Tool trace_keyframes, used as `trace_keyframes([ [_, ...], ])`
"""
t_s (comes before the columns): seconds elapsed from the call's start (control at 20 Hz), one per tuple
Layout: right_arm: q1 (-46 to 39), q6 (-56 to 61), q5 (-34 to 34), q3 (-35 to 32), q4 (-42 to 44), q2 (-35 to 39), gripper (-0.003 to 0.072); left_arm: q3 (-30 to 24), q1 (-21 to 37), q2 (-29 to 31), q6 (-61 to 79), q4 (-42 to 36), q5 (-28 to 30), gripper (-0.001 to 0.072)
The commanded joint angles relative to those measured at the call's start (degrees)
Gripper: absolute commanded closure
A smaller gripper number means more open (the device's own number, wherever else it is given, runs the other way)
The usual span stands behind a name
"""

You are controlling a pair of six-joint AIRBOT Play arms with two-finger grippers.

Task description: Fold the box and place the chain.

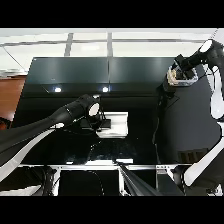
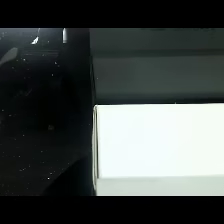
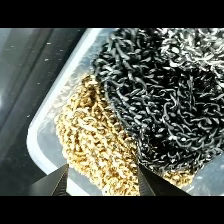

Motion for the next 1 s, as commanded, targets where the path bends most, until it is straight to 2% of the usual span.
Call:
trace_keyframes([
  [0.0,0.2,0.2,0.0,0.0,0.0,-1.3,0.0205,0.0,0.0,0.0,0.0,0.0,0.2,0.0678],
  [0.05,0.2,-0.3,0.2,0.0,0.0,-1.5,0.0206,0.0,0.0,0.0,0.0,0.0,0.2,0.0678],
  [0.1,0.2,-1.5,0.3,0.0,0.0,-1.6,0.035,0.0,0.0,0.0,0.0,0.0,0.2,0.0678],
  [0.15,0.2,-3.5,0.3,0.0,0.2,-1.6,0.0539,0.0,0.0,0.0,0.0,0.0,0.2,0.0678],
  [0.2,0.2,-6.5,0.5,0.1,0.9,-1.5,0.0654,0.0,0.0,0.0,0.0,0.0,0.1,0.0678],
  [0.3,0.2,-12.5,0.6,0.1,1.0,0.1,0.0666,0.0,0.0,0.0,0.0,0.0,0.1,0.0678],
  [0.45,0.2,-24.3,0.9,0.1,-0.9,6.4,0.0666,0.0,0.0,0.0,0.0,0.0,0.2,0.0678],
  [0.8,1.3,-37.8,4.9,-0.1,-1.9,29.6,0.0666,0.0,0.0,0.0,0.0,0.0,0.3,0.0678],
  [0.95,2.3,-39.0,3.7,-1.2,1.7,39.2,0.0667,0.0,0.0,0.0,0.0,0.0,0.2,0.0678],
])
